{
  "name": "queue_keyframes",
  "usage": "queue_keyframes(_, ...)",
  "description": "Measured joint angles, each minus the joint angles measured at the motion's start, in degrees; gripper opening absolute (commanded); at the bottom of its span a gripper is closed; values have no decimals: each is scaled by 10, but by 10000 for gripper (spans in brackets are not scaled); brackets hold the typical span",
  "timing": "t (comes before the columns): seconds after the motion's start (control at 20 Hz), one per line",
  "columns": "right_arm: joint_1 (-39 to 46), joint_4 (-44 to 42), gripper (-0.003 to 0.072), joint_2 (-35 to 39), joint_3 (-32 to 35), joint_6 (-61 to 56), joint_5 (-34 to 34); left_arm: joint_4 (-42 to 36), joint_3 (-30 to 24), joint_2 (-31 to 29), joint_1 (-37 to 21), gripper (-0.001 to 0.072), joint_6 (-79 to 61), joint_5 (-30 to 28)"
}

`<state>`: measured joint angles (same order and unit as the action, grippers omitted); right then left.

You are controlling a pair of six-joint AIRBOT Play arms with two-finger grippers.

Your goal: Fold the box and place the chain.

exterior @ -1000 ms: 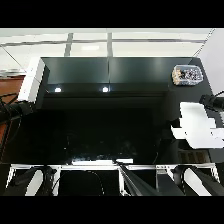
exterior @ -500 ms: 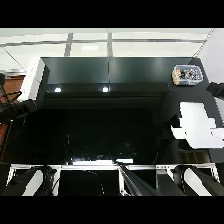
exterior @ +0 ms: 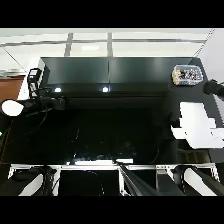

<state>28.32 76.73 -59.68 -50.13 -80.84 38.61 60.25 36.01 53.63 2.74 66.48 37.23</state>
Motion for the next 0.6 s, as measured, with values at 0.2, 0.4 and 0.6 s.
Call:
queue_keyframes(0.2, 151, 141, 720, -92, -126, -46, 134, 38, 3, 9, 17, 707, 42, 9)
queue_keyframes(0.4, 310, 75, 720, -210, -227, 67, 278, 56, 3, 11, 22, 707, 65, 15)
queue_keyframes(0.6, 395, -48, 720, -310, -277, 202, 379, 61, 3, 12, 24, 707, 82, 17)
